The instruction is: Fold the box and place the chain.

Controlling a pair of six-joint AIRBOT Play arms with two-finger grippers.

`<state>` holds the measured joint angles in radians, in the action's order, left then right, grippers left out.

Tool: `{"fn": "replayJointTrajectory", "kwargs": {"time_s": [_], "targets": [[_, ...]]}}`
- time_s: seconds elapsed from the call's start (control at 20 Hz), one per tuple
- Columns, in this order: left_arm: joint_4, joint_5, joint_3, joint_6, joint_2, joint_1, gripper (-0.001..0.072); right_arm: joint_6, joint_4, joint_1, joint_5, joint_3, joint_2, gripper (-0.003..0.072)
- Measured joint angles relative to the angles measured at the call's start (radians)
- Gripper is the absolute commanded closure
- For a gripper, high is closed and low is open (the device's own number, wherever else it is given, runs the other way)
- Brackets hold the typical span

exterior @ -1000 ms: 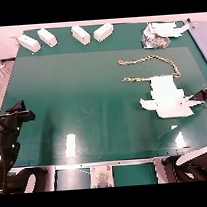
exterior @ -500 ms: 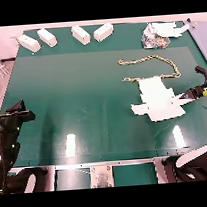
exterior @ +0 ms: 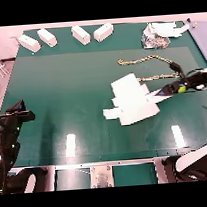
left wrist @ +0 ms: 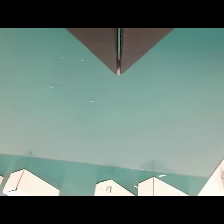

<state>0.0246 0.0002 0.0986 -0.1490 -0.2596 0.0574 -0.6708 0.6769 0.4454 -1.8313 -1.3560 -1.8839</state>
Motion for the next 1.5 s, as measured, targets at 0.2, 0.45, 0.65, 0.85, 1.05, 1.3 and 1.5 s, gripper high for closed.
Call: {"fn": "replayJointTrajectory", "kwargs": {"time_s": [0.2,0.45,0.65,0.85,1.05,1.3,1.5], "targets": [[0.000,0.000,0.000,0.000,0.000,0.000,0.0690,0.001,-0.147,-0.173,0.107,0.042,0.007,0.0685],[0.000,0.016,0.000,0.000,0.000,0.000,0.0690,-0.026,-0.321,-0.317,0.314,0.055,0.009,0.0686],[0.000,0.030,0.000,0.000,0.000,0.000,0.0690,-0.047,-0.372,-0.359,0.451,0.063,0.009,0.0686],[0.000,0.034,0.000,0.000,0.000,0.000,0.0690,-0.058,-0.358,-0.371,0.522,0.096,0.010,0.0688],[0.000,0.036,0.000,0.000,0.000,0.000,0.0690,0.006,-0.386,-0.385,0.573,0.158,0.047,0.0688],[0.000,0.040,0.000,-0.006,0.000,0.000,0.0690,0.043,-0.368,-0.397,0.646,0.183,0.066,0.0688],[0.000,0.037,0.000,-0.007,0.000,0.000,0.0215,0.051,-0.354,-0.407,0.688,0.187,0.069,0.0688]]}}
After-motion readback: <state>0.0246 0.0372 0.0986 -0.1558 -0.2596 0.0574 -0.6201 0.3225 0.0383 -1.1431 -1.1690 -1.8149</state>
